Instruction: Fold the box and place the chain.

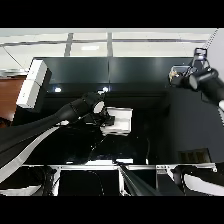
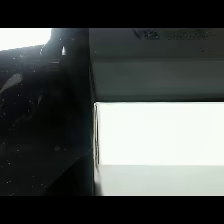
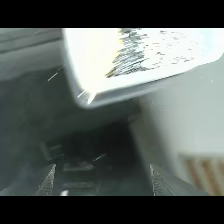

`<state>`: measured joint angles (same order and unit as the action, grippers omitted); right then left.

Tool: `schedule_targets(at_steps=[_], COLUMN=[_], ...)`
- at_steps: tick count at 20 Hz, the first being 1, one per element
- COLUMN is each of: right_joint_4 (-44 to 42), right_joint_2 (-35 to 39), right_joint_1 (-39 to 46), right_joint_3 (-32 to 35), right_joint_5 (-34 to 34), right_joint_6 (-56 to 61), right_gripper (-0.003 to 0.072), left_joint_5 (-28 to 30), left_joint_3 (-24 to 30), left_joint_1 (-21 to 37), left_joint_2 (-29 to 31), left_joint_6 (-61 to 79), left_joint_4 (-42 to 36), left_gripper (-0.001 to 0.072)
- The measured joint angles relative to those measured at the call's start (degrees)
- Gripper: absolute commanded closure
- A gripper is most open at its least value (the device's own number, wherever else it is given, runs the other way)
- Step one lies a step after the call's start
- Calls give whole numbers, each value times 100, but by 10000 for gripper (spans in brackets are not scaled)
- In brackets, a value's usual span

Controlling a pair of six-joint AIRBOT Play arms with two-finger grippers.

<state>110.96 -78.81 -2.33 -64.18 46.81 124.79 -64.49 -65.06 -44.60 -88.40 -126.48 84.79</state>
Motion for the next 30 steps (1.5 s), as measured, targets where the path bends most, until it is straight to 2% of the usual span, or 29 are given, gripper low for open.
schedule_targets(at_steps=[7,9,12,13,14,15,16,18,23,30], right_joint_4=[-1300,-1449,-1558,-1582,-1606,-1604,-1593,-1624,-1663,-1657], right_joint_2=[-2667,-3211,-3775,-3901,-4017,-4105,-4170,-4225,-3842,-2350], right_joint_1=[1263,1425,1558,1576,1596,1606,1620,1631,1635,1602], right_joint_3=[-3274,-3950,-4621,-4758,-4868,-4940,-4999,-5069,-5132,-5139], right_joint_5=[1080,1307,1416,1419,1421,1427,1423,1427,1707,2264], right_joint_6=[-748,-872,-1005,-1038,-1064,-1084,-1095,-1152,-1517,-2496], right_gripper=[-31,-31,-31,13,159,353,590,674,674,675], left_joint_5=[-2,-4,-7,-9,-9,-9,-9,-11,-9,-9], left_joint_3=[0,0,0,0,0,0,0,0,0,0], left_joint_1=[0,0,0,0,0,0,0,0,0,0], left_joint_2=[0,0,0,0,0,0,0,0,2,0], left_joint_6=[0,0,0,0,0,2,0,2,0,0], left_joint_4=[0,0,0,-2,-2,-2,-2,-2,-20,-22], left_gripper=[684,684,684,684,684,684,684,684,684,684])
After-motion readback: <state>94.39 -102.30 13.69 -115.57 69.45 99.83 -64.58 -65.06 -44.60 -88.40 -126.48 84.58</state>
